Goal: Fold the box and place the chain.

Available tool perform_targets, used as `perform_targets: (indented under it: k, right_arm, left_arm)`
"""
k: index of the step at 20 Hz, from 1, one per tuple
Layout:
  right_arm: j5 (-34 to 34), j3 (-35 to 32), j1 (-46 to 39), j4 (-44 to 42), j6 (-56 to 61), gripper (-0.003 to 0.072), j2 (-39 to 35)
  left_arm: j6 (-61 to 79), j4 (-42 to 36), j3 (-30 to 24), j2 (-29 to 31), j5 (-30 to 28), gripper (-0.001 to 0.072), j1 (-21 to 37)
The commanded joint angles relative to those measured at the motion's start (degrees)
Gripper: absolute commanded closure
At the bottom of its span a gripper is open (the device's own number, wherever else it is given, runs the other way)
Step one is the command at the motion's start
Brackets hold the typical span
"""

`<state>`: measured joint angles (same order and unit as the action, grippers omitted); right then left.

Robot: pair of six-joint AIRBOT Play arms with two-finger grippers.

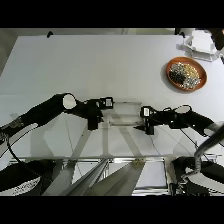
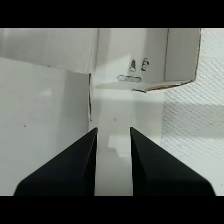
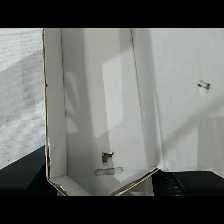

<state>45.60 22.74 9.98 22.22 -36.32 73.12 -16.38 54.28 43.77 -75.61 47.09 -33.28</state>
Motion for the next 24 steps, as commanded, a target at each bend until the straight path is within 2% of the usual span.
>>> perform_targets:
  k: [1, 5, 13, 16, 21, 24]
  right_arm:
    - [0.02, 0.00, 0.02, 0.00, 0.02, 0.0343, -0.04]
    - [0.02, 0.00, 0.02, 0.00, 0.02, 0.0343, -0.04]
    - [0.02, -0.02, 0.02, 0.00, 0.02, 0.0343, -0.04]
    - [0.02, -0.02, 0.02, 0.00, 0.02, 0.0343, -0.04]
    - [0.02, -0.02, 0.02, 0.00, 0.02, 0.0343, -0.04]
    - [0.02, 0.00, 0.02, 0.00, 0.02, 0.0343, -0.04]
  left_arm:
    - [6.01, -0.76, -0.20, -0.02, -1.42, 0.0478, 0.04]
    - [11.58, -0.74, -0.17, -0.02, -1.46, 0.0479, -0.02]
    - [13.03, -2.62, -0.20, -0.04, -1.44, 0.0482, -0.42]
    - [13.90, -3.30, -0.17, -0.04, -1.09, 0.0505, -1.75]
    - [13.86, -3.30, -0.17, -0.04, 2.49, 0.0510, -1.90]
    - [13.86, -4.24, -0.17, -0.04, 1.44, 0.0511, -2.01]
